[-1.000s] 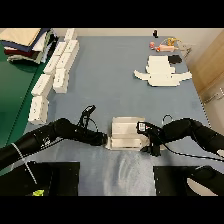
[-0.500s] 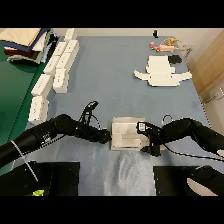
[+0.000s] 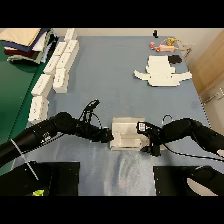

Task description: Fold the box.

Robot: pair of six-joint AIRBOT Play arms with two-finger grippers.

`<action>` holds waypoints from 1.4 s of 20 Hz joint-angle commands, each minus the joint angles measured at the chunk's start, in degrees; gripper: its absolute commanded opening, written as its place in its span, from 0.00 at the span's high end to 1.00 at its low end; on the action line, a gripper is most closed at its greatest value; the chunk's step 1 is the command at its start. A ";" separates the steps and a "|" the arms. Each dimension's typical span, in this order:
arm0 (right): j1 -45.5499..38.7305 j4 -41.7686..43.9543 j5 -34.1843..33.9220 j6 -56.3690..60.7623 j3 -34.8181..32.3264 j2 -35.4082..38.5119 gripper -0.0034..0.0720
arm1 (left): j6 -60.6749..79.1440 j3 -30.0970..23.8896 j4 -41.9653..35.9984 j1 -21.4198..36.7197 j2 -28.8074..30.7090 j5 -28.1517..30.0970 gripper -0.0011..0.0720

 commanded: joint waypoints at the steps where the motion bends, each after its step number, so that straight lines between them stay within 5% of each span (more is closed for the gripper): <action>1: 0.04 0.00 0.02 0.00 0.00 0.00 0.28 | 0.02 -0.02 -1.79 -0.13 -0.33 0.74 0.53; 3: 0.04 0.00 0.02 0.00 0.00 0.00 0.28 | 0.17 -0.02 -1.55 -0.13 -0.76 -0.81 0.36; 6: 0.04 0.00 0.02 0.00 0.00 0.00 0.28 | -3.13 0.87 0.55 -0.76 -2.38 -1.73 0.36; 12: 0.04 0.00 0.02 0.00 0.00 0.00 0.28 | -36.68 11.45 31.61 -11.85 -7.85 -3.10 0.36; 17: 0.04 0.00 0.02 0.00 0.00 0.00 0.28 | -54.58 19.61 42.47 -18.14 -16.37 -12.33 0.37; 28: 0.04 0.00 0.02 0.00 0.00 0.00 0.28 | -64.57 37.42 51.91 -24.74 -32.22 -30.45 0.37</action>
